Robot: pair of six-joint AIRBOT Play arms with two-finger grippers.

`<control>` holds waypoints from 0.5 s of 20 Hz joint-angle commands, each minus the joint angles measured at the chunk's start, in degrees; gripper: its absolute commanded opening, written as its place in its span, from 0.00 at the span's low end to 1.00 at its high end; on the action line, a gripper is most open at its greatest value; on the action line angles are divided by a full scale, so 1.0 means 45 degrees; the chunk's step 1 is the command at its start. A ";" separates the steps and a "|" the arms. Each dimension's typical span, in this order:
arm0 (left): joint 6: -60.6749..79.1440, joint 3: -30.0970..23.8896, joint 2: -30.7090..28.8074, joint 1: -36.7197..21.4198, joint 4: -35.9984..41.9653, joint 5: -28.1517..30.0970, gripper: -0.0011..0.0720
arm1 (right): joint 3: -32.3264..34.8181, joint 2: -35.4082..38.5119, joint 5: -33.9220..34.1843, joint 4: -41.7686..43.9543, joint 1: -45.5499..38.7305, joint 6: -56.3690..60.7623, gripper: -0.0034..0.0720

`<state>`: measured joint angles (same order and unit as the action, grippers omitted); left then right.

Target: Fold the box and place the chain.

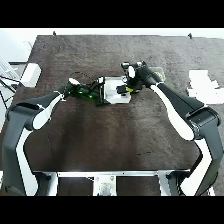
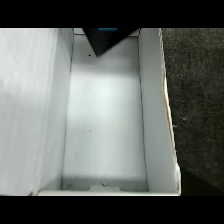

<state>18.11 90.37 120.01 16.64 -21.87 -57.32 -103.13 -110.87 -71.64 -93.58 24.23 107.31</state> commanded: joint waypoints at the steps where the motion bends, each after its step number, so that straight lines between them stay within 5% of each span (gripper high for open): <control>1: -0.0019 0.0005 0.0005 -0.0005 0.0005 0.0015 0.49 | -0.0010 0.0651 -0.0379 -0.0019 -0.0199 -0.0248 0.76; 5: -0.0019 0.0005 0.0005 -0.0005 0.0005 0.0015 0.49 | -0.0010 0.1792 -0.0515 -0.0238 -0.0568 -0.1282 0.76; 10: -0.0019 0.0005 0.0005 -0.0005 0.0005 0.0015 0.49 | 0.0000 0.2127 0.0777 -0.1253 -0.2293 -0.2244 0.59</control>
